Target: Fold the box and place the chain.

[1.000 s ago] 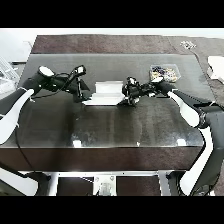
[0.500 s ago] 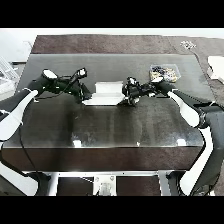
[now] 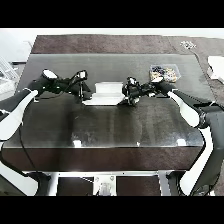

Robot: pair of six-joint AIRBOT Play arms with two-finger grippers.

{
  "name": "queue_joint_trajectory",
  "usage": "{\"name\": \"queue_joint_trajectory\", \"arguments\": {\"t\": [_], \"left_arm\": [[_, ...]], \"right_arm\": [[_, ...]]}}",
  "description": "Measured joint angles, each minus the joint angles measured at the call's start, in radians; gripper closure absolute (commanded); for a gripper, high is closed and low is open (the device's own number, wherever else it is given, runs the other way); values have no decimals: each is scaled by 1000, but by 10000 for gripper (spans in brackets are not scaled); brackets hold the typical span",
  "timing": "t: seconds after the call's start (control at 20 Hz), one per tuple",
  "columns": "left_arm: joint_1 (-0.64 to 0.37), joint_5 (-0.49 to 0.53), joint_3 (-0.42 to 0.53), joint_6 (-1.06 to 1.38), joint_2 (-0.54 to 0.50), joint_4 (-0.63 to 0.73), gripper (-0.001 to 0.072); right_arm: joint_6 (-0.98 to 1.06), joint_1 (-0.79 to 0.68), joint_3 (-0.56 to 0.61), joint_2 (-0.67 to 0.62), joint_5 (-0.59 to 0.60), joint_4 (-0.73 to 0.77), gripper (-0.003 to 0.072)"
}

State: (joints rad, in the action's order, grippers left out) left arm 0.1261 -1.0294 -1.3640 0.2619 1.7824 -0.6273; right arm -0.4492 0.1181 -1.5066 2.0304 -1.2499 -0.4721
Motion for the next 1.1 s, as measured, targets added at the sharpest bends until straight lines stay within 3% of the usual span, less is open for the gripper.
{"name": "queue_joint_trajectory", "arguments": {"t": [0.7, 0.75, 0.8, 1.1], "left_arm": [[33, -6, -7, 39, 30, -24, 222], [33, -3, -7, 35, 30, -32, 231], [33, -3, -7, 32, 30, -40, 363], [32, 0, -8, 27, 30, -54, 361]], "right_arm": [[0, 0, 0, 0, 0, 0, 170], [0, 0, 0, 0, 0, 0, 170], [0, 0, 0, 0, 0, 0, 170], [0, 0, 0, 0, -1, 0, 170]]}}
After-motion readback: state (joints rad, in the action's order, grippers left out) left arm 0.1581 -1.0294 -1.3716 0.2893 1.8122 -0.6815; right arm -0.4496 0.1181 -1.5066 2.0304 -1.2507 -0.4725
